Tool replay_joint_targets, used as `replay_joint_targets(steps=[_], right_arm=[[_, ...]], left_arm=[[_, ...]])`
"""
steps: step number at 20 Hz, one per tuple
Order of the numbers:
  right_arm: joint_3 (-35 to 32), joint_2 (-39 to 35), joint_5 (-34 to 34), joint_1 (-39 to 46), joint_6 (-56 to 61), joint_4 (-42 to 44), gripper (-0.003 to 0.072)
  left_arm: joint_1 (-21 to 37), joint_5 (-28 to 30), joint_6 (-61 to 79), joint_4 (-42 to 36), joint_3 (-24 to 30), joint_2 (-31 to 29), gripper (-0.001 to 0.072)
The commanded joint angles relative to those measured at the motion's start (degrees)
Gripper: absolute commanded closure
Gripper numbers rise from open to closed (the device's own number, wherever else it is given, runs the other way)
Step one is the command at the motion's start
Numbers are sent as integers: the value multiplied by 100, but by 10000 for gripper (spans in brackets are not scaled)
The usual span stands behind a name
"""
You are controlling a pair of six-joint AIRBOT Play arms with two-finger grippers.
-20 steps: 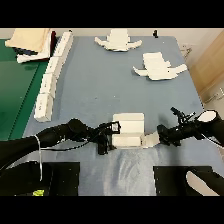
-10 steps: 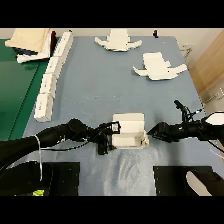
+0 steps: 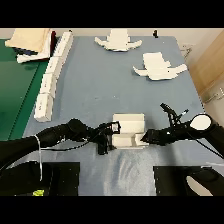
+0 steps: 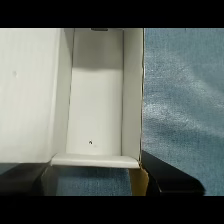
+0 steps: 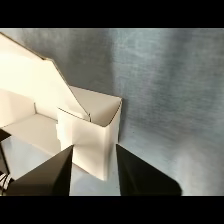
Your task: Fold the box.
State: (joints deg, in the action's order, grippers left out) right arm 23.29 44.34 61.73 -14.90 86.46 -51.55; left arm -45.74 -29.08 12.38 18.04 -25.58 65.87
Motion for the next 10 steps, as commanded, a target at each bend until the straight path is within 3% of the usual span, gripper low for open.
replay_joint_targets(steps=[1, 4, 10], right_arm=[[293, 133, -647, -896, 1462, -1117, 321], [608, 468, -584, -1646, 2743, -2221, 321], [1139, 1241, -103, -2715, 4236, -3348, 322]], left_arm=[[2, 0, 0, 0, -7, -2, 255], [2, 0, 0, 0, -7, -2, 255], [2, 0, 0, 0, -7, -2, 255]])
